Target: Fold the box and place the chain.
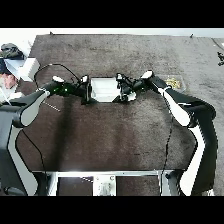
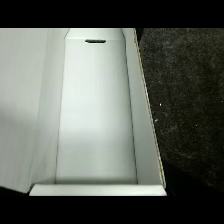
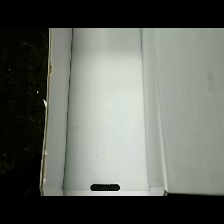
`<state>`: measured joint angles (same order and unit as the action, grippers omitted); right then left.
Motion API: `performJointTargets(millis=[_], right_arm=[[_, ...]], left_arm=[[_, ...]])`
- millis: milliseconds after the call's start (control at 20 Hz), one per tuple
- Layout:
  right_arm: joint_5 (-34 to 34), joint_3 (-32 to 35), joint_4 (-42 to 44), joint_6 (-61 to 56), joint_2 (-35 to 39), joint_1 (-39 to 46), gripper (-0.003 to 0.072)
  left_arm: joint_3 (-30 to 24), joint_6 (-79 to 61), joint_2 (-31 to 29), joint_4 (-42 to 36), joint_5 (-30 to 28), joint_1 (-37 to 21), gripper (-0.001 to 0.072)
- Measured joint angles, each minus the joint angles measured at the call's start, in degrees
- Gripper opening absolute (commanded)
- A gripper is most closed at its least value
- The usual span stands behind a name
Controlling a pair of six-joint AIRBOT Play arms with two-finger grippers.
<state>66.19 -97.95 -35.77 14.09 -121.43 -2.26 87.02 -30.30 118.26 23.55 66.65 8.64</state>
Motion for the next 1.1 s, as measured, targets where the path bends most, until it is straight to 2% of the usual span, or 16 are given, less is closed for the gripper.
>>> performJointTargets(millis=[100, 150, 200, 700, 1000, 1050, 1100], right_arm=[[0.00, 0.02, 0.00, 0.00, 0.00, 0.00, 0.0434], [0.00, 0.02, 0.00, 0.00, 0.00, 0.00, 0.0579], [-0.02, 0.02, -0.07, 0.13, 0.00, 0.00, 0.0600], [2.10, 0.02, -1.55, -0.17, 0.42, 4.33, 0.0599], [5.64, 0.02, -3.78, -0.37, 4.79, 8.13, 0.0596], [6.21, 0.02, -3.48, -0.42, 5.84, 8.33, 0.0519], [6.64, 0.02, -2.49, -0.76, 6.80, 8.48, 0.0296]], left_arm=[[0.02, 0.00, 0.00, 0.00, 0.00, 0.00, 0.0405], [0.00, 0.00, 0.00, 0.00, 0.00, 0.00, 0.0405], [0.00, -0.02, 0.00, 0.00, 0.00, 0.00, 0.0405], [0.02, 0.09, 0.00, -0.17, -0.15, 0.00, 0.0405], [0.02, -0.02, 0.00, -0.04, 0.04, 0.00, 0.0405], [0.02, -0.02, 0.00, -0.04, 0.04, 0.00, 0.0405], [0.02, -0.02, 0.00, -0.02, 0.04, 0.00, 0.0405]])
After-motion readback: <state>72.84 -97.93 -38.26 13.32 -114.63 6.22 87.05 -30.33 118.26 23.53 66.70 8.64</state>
